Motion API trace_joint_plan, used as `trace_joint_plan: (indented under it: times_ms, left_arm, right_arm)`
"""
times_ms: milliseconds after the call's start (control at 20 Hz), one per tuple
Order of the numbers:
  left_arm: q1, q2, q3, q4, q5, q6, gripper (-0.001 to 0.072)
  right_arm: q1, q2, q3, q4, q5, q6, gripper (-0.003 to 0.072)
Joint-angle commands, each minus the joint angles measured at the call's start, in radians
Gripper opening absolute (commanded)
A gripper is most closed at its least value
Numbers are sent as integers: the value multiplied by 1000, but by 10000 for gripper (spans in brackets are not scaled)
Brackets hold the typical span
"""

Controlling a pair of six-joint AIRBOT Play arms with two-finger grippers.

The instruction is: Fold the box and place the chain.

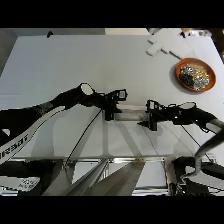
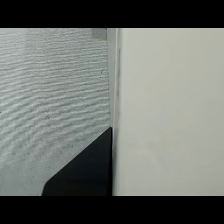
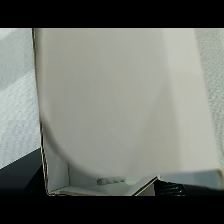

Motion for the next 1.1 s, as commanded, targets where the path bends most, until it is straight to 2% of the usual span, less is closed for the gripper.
trace_joint_plan:
  times_ms: [0,150,200,250,300,350,500,600,800,900,950,1000,1050]
  left_arm:
    - [-1,-1,0,-8,-8,0,9]
    - [0,0,0,-7,-7,0,16]
    - [0,1,0,-8,-8,0,103]
    - [0,4,0,-8,-14,0,332]
    - [0,12,0,-7,-22,0,616]
    - [0,24,0,-6,-16,0,699]
    - [3,93,0,7,-10,-59,702]
    - [3,153,0,76,-11,-185,702]
    - [3,299,0,449,-42,-608,701]
    - [3,367,0,604,-98,-785,699]
    - [2,399,0,650,-140,-839,664]
    - [1,424,0,666,-185,-869,533]
    - [0,446,0,665,-241,-888,353]
  right_arm:
    - [1,-1,-1,0,0,0,399]
    - [1,-1,-1,0,0,0,399]
    - [1,-1,-1,0,0,0,399]
    - [1,-1,-1,0,0,0,399]
    - [1,-1,-1,0,1,0,399]
    - [1,-1,-1,0,0,0,399]
    - [1,-1,-1,0,1,0,399]
    - [1,-1,-1,0,0,0,399]
    - [1,-1,-1,1,1,0,399]
    - [1,-1,-1,1,1,0,399]
    - [1,-1,-1,1,1,0,399]
    - [1,-1,-1,1,2,0,399]
    - [1,-1,-1,1,1,0,399]
